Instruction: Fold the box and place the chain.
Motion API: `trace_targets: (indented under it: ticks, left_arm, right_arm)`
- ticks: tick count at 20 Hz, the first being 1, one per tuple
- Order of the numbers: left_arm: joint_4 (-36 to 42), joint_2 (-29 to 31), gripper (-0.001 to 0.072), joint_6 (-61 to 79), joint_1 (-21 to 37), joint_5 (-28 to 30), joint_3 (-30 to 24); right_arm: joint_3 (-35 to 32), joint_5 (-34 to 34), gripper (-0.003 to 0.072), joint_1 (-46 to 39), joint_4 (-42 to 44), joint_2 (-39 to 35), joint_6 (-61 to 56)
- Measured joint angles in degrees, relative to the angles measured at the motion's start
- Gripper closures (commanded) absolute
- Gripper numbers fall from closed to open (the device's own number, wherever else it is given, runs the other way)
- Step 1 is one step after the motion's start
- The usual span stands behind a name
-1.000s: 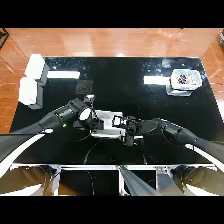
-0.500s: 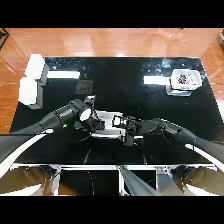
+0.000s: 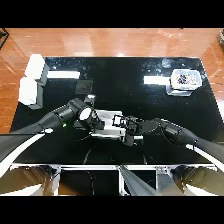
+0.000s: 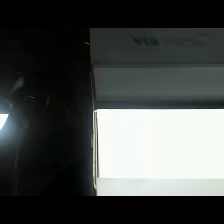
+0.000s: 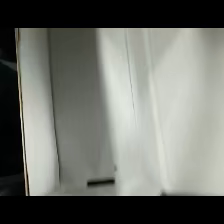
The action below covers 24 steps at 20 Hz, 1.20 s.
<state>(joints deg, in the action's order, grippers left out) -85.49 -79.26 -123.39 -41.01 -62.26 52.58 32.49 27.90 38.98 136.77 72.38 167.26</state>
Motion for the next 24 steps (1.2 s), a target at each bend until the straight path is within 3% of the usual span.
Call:
trace_targets:
  ticks: [8, 12, 13, 24]
  left_arm:
    - [-1.4, 1.6, 0.0691, 1.6, 1.4, -1.2, -1.0]
    - [-2.1, 2.6, 0.0691, 1.8, 1.4, 0.2, -2.6]
    - [-2.1, 2.8, 0.0691, 1.9, 1.4, 0.4, -3.0]
    - [-1.5, 3.1, 0.0691, 1.9, 1.5, 2.8, -5.1]
  right_arm:
    - [2.3, 6.7, -0.0005, -0.1, -12.7, -6.8, -7.9]
    - [3.2, 6.3, 0.0022, -0.3, -16.1, -7.4, -9.4]
    - [3.3, 6.3, 0.0096, -0.4, -16.2, -7.4, -9.2]
    - [3.6, 7.1, 0.0092, -0.3, -8.5, -4.7, 0.2]
